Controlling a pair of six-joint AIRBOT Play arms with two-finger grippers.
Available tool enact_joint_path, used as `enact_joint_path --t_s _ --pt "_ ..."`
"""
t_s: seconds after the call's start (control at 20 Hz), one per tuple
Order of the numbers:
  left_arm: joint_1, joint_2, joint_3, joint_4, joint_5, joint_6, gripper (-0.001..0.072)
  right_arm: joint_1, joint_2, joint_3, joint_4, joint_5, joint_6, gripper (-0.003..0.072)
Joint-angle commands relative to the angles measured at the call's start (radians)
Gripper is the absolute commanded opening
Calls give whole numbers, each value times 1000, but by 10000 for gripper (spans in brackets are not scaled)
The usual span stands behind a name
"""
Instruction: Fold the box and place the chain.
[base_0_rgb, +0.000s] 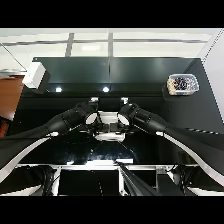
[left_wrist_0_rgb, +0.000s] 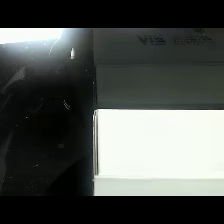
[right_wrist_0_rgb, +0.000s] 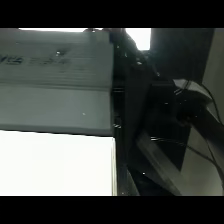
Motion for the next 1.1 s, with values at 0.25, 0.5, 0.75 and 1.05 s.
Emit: enact_joint_path --t_s 0.25,0.5,0.75,1.05 --pt "-1 0 0 -2 -3 -1 28 1 1 1 -1 15 1 60" --pt "-1 0 0 -1 -3 -1 28 0 1 1 -2 15 1 308" --pt "0 0 0 0 -15 -1 28 0 5 1 -3 15 -1 314" --pt "-1 0 0 -1 -23 9 28 0 73 1 -32 27 -23 316"
